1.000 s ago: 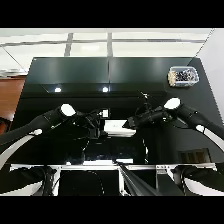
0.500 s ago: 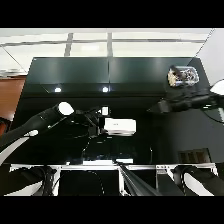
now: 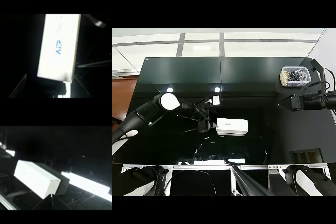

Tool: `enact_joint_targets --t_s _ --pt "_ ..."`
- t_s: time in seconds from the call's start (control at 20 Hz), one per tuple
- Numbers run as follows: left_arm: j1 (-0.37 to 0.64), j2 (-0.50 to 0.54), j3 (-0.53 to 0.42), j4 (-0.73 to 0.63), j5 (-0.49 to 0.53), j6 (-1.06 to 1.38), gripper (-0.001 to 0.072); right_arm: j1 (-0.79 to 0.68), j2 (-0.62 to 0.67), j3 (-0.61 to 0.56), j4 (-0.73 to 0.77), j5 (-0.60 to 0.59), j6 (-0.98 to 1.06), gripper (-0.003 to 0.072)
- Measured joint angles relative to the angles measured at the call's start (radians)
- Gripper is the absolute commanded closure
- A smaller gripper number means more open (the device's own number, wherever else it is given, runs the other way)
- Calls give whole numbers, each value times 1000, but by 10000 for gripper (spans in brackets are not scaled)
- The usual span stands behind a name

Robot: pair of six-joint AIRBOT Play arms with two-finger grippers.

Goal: Fold the box and place the chain.

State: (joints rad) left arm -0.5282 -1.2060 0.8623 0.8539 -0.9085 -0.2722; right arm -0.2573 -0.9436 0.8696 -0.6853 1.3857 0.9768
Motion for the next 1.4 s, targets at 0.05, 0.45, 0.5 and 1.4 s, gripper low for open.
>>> enact_joint_targets --t_s 0.05,0.45,0.5,1.4 --pt "0 -11 11 -20 1 -14 -1 -2 1 0 0 -1 -1 674" --pt "-51 -113 41 -122 92 -48 -1 -9 3 0 -1 -4 -5 674" --pt "-64 -117 42 -125 104 -48 -1 -9 3 0 -1 -4 -5 674" --pt "-179 -193 82 -129 145 -17 3 -3 3 0 2 -11 -33 674"
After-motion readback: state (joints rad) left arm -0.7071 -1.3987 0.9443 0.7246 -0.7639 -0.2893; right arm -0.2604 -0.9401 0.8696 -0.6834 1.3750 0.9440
